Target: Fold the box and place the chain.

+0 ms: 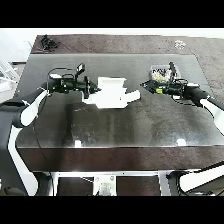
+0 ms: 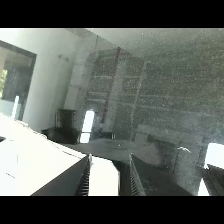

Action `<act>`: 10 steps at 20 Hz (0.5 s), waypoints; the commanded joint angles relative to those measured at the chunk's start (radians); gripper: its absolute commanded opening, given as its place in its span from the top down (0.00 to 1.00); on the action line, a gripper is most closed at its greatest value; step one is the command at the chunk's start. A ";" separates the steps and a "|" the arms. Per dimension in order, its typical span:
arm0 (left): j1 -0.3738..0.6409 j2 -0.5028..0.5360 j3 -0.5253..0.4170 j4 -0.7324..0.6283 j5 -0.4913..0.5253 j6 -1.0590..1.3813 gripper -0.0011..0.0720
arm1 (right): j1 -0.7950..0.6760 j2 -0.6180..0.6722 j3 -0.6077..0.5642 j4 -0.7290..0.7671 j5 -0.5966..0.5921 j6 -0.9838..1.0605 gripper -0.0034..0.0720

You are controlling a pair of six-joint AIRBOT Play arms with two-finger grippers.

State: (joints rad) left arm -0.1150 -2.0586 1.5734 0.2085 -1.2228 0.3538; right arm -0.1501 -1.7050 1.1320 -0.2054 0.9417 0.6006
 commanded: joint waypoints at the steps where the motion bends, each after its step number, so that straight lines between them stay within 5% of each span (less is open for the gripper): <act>1: 0.000 0.005 -0.037 -0.008 0.015 0.077 0.97 | 0.002 -0.001 0.000 0.000 0.001 0.000 0.56; 10: 0.000 -0.008 -0.037 0.014 0.060 0.119 0.97 | 0.027 -0.001 0.000 0.000 0.001 -0.008 0.56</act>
